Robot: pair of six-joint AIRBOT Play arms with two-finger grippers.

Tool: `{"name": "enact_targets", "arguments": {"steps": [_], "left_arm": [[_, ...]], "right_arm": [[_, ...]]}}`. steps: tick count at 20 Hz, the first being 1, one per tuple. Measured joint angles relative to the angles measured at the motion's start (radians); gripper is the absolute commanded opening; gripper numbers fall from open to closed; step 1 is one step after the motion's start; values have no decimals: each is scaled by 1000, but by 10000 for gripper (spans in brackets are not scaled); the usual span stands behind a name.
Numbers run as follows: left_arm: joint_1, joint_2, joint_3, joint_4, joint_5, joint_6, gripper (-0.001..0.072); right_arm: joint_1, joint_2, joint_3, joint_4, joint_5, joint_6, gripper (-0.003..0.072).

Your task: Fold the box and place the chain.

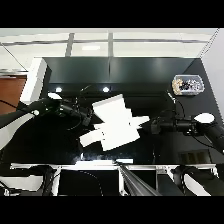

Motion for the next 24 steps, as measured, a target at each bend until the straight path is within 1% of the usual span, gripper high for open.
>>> {"name": "enact_targets", "arguments": {"steps": [3, 6, 8, 11, 14, 18, 21, 24], "left_arm": [[-3, 48, 8, 23, -4, 4, 19], [-40, 142, -5, 69, 11, -6, 21], [-87, 205, -31, 99, 70, 22, 21], [-172, 264, -74, 141, 188, 106, 21], [-237, 279, -93, 182, 311, 164, 23], [-270, 254, -101, 235, 428, 208, 25], [-278, 233, -103, 252, 465, 232, 25], [-282, 225, -100, 264, 472, 252, 25]], "right_arm": [[-32, 0, 55, -87, 48, 13, 568], [-56, 0, 158, -280, 153, -10, 568], [-63, 0, 219, -391, 192, -31, 568], [-67, 0, 272, -491, 188, -80, 567], [-46, 0, 293, -536, 169, -150, 555], [42, 0, 300, -557, 162, -191, 557], [98, 0, 291, -573, 145, -204, 556], [126, 0, 256, -575, 137, -201, 556]]}}
